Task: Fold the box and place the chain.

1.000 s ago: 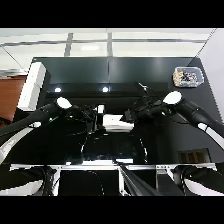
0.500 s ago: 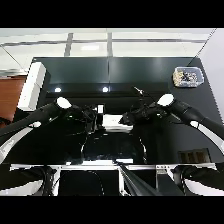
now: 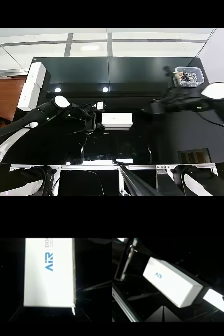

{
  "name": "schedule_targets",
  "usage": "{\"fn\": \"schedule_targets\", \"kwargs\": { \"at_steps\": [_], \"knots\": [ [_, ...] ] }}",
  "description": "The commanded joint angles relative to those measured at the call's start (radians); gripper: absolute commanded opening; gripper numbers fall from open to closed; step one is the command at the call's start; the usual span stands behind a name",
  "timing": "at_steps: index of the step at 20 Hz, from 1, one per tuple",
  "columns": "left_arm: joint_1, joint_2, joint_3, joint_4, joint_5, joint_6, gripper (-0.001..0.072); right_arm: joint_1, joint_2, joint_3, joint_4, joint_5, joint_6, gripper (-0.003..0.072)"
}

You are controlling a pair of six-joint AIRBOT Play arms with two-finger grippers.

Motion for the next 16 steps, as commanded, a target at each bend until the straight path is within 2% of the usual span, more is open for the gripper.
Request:
{"fn": "schedule_targets", "kwargs": {
  "at_steps": [1, 3, 5, 9, 12, 16],
  "knots": [
    [0.001, 0.071, 0.027, 0.157, -0.070, -0.132, 0.0711, -0.159, 0.131, 0.005, -0.076, 0.114, 0.015, 0.0012],
    [-0.003, 0.111, 0.041, 0.110, -0.103, -0.146, 0.0710, -0.187, 0.139, 0.003, -0.074, 0.115, 0.017, 0.0012],
    [-0.030, 0.115, 0.068, -0.015, -0.101, -0.145, 0.0710, -0.187, 0.139, -0.005, -0.071, 0.080, 0.016, 0.0012],
    [-0.161, 0.043, 0.143, -0.128, 0.011, -0.183, 0.0707, -0.187, 0.139, -0.031, -0.070, 0.044, 0.016, 0.0012],
    [-0.192, -0.044, 0.176, -0.128, 0.079, -0.216, 0.0707, -0.187, 0.139, -0.034, -0.073, 0.044, 0.016, 0.0011],
    [-0.166, -0.076, 0.177, -0.127, 0.064, -0.287, 0.0707, -0.187, 0.138, -0.034, -0.073, 0.042, 0.016, 0.0011]
  ]
}}
